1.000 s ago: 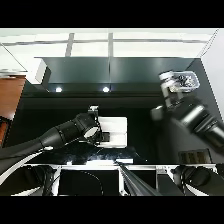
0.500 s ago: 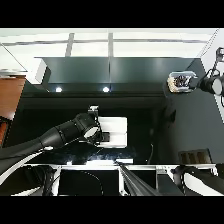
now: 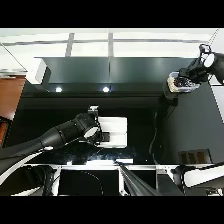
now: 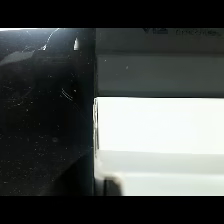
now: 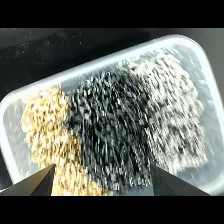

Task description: Fold the box and place the chain.

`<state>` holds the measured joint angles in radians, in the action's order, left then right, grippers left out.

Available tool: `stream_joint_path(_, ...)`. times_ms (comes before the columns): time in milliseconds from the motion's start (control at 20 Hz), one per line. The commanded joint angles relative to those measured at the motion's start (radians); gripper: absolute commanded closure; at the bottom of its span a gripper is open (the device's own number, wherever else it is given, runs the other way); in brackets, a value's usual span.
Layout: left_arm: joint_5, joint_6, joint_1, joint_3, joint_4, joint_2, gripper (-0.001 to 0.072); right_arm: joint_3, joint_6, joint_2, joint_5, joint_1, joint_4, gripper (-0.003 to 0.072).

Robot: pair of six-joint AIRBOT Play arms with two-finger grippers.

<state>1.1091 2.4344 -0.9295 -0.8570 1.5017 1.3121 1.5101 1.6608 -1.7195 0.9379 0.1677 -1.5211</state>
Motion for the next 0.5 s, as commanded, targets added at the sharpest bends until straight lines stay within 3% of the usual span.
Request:
stream_joint_path(0, 0.000, 0.000, 0.000, 0.000, 0.000, 0.000, 0.0685, 0.061, 0.028, -0.092, 0.021, 0.003, 0.028, -0.0012)
stream_joint_path(100, 0.000, 0.000, 0.000, 0.000, 0.000, 0.000, 0.0685, 0.061, 0.050, -0.117, 0.022, 0.003, 0.028, 0.0021)
stream_joint_path(150, 0.001, 0.000, 0.000, 0.000, 0.000, 0.000, 0.0685, 0.061, 0.056, -0.124, 0.021, 0.003, 0.025, 0.0102)
stream_joint_path(200, 0.003, 0.000, 0.000, 0.000, 0.000, 0.000, 0.0685, 0.061, 0.057, -0.124, 0.021, 0.003, 0.020, 0.0422)
stream_joint_path(250, 0.003, 0.000, 0.000, 0.000, 0.000, 0.000, 0.0685, 0.061, 0.056, -0.124, 0.024, 0.005, 0.021, 0.0610)
stream_joint_path(350, 0.002, 0.000, 0.000, 0.000, 0.000, 0.000, 0.0685, 0.070, 0.058, -0.124, 0.073, 0.012, 0.021, 0.0676)
stream_joint_path(450, 0.002, 0.000, 0.000, 0.000, 0.000, 0.000, 0.0685, 0.107, 0.051, -0.112, 0.150, 0.026, 0.021, 0.0674)
